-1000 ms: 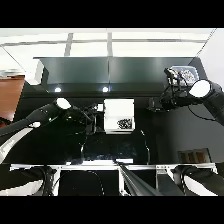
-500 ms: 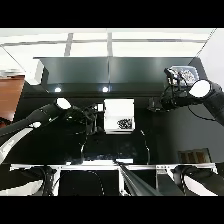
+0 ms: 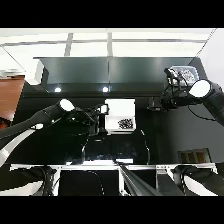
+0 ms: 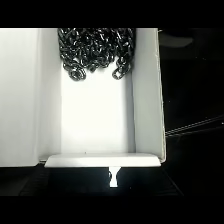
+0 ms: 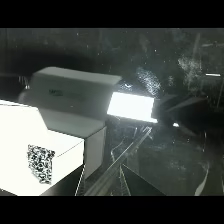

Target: Fold the box and place the chain.

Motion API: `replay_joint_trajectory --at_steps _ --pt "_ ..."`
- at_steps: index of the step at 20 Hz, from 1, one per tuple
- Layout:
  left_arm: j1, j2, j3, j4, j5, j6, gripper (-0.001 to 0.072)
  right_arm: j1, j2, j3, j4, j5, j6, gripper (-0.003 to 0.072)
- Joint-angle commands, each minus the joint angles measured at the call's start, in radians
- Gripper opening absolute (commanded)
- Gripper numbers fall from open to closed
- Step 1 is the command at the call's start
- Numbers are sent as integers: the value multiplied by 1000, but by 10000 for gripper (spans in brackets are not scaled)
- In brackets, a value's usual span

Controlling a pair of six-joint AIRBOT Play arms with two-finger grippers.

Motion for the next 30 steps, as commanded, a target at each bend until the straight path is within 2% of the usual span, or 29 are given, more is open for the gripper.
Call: replay_joint_trajectory --at_steps 1,2,4,6,9,10,11,16,20,22,23,25,26,30 --pt "-11 0 2 7 32 -17 707 0 0 0 0 -3 0 263" --pt "-11 0 2 7 32 -17 672 0 0 0 0 -3 0 263" --pt "-11 0 2 7 32 -16 481 0 0 0 -1 -3 0 263" --pt "-11 0 2 7 32 -17 346 0 -1 0 0 -6 0 263" --pt "-11 0 2 7 32 -17 346 2 -1 0 2 -58 0 274" --pt "-11 0 2 7 32 -17 346 2 -3 0 13 -86 0 554" --pt "-11 0 2 7 32 -17 346 2 -8 0 42 -114 -16 684" --pt "-11 0 2 7 32 -17 347 2 -143 31 287 -288 -112 683" --pt "-11 0 2 7 32 -17 347 34 -324 152 367 -292 -219 682" --pt "-11 0 2 7 32 -17 347 71 -368 183 367 -251 -369 682" --pt "-11 0 2 7 32 -17 347 84 -367 189 366 -192 -512 681" --pt "-11 0 2 7 32 -17 347 87 -347 217 362 11 -835 681" --pt "-11 0 2 7 32 -17 347 82 -326 230 349 104 -906 681" --pt "-11 0 2 7 32 -17 348 83 -235 225 306 302 -931 681"
